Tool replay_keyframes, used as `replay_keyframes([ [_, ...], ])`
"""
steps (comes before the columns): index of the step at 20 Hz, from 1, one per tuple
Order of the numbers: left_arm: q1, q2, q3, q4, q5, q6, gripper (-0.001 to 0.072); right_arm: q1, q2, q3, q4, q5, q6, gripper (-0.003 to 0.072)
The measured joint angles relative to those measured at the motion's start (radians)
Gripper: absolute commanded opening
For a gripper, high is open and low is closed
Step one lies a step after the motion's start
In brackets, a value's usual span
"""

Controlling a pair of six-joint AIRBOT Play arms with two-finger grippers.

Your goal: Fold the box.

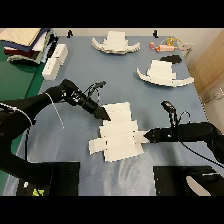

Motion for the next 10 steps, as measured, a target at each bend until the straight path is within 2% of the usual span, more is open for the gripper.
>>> replay_keyframes([
  [4, -0.003, -0.002, 0.003, -0.004, -0.010, 0.034, 0.0016, 0.000, 0.000, 0.000, -0.003, 0.000, 0.000, 0.0019],
  [6, -0.003, -0.002, 0.004, -0.008, -0.015, 0.057, 0.0015, 0.000, 0.000, 0.002, -0.034, 0.001, 0.000, 0.0209],
  [9, -0.004, 0.004, 0.017, -0.030, -0.012, 0.143, 0.0012, 0.000, 0.000, 0.013, -0.162, 0.002, 0.013, 0.0210],
  [10, -0.006, 0.011, 0.019, -0.031, -0.011, 0.174, 0.0011, 0.000, 0.000, 0.020, -0.221, 0.001, 0.034, 0.0232],
])
